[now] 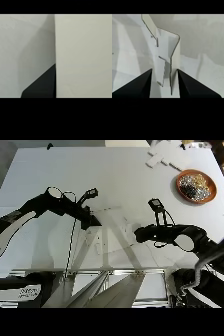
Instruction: Fold the box and place the chain.
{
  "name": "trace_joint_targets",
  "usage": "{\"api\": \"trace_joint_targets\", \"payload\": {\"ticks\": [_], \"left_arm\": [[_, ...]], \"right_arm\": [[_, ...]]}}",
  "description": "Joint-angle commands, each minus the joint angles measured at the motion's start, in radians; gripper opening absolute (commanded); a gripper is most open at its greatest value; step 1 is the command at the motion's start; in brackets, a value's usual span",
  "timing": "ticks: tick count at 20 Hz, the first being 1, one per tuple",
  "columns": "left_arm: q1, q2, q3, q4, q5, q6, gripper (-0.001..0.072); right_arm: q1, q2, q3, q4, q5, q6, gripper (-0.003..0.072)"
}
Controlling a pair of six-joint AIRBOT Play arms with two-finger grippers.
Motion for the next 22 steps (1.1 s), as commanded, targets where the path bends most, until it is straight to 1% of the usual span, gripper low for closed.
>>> {"api": "trace_joint_targets", "payload": {"ticks": [1,3,7,9,11,15,18,22], "left_arm": [[-0.022,0.038,0.0,-0.001,0.034,0.291,0.0007],[-0.052,0.033,0.0,0.009,0.07,0.34,0.0007],[-0.129,0.027,0.0,0.053,0.207,0.351,0.0007],[-0.161,0.027,0.0,0.052,0.283,0.351,0.0008],[-0.181,0.027,0.0,0.052,0.333,0.351,0.0008],[-0.185,0.002,0.0,0.042,0.345,0.341,0.0006],[-0.185,-0.02,0.0,0.042,0.328,0.311,0.0006],[-0.185,-0.023,0.0,0.041,0.333,0.298,0.0006]], "right_arm": [[0.0,0.054,0.025,-0.001,0.031,-0.001,0.0393],[0.0,0.103,0.025,-0.01,0.03,-0.001,0.0407],[0.0,0.193,0.025,-0.03,0.033,-0.001,0.0407],[0.0,0.211,0.025,-0.029,0.034,-0.022,0.0407],[0.0,0.212,0.025,-0.03,0.041,-0.046,0.0407],[0.0,0.212,0.025,-0.029,0.06,-0.046,0.0406],[0.0,0.212,0.025,-0.033,0.06,-0.046,0.0406],[0.0,0.212,0.025,-0.055,0.06,-0.046,0.0406]]}}
